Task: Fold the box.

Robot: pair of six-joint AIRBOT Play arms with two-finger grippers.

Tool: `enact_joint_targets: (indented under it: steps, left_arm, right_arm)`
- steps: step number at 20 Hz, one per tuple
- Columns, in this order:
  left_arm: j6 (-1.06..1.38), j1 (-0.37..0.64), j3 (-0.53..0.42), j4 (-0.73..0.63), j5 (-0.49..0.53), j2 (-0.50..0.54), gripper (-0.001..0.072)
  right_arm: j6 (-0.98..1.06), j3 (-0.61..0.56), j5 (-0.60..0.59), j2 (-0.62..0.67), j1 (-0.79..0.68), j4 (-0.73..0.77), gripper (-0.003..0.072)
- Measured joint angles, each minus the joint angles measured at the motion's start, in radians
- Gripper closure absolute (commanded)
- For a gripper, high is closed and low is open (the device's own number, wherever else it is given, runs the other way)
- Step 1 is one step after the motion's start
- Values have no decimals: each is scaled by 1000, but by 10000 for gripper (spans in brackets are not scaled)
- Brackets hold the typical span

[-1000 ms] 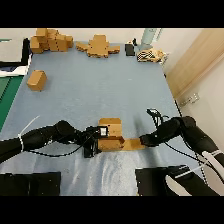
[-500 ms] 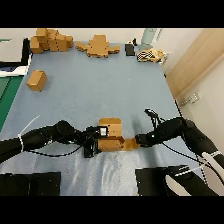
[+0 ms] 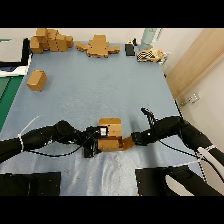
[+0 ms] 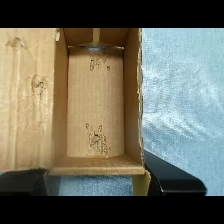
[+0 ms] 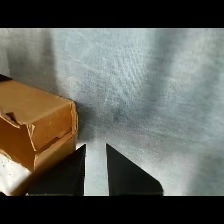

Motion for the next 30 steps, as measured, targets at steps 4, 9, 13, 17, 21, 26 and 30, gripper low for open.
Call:
enact_joint_targets:
  steps: [4, 9, 13, 17, 21, 26, 30]
  left_arm:
    - [0, 0, 0, 0, 0, 0, 236]
    - [0, 0, 0, 0, 0, 0, 236]
    - [0, 0, 0, 0, 0, 0, 236]
    - [0, 0, 0, 0, 0, 0, 236]
    - [0, 0, 0, 0, 0, 0, 236]
    - [0, 0, 0, 0, 0, 0, 236]
    - [0, 0, 0, 0, 0, 0, 236]
  right_arm:
    - [-11, 4, -26, 28, 0, 47, 311]
    - [-15, 15, -56, 63, 0, 101, 268]
    - [-16, 26, -67, 64, 3, 122, 206]
    - [-14, 37, -45, 26, 64, 127, 245]
    - [146, 98, 31, -9, 212, 10, 245]
    - [467, 192, 59, -108, 411, -240, 268]
    - [669, 309, 49, -217, 555, -400, 273]
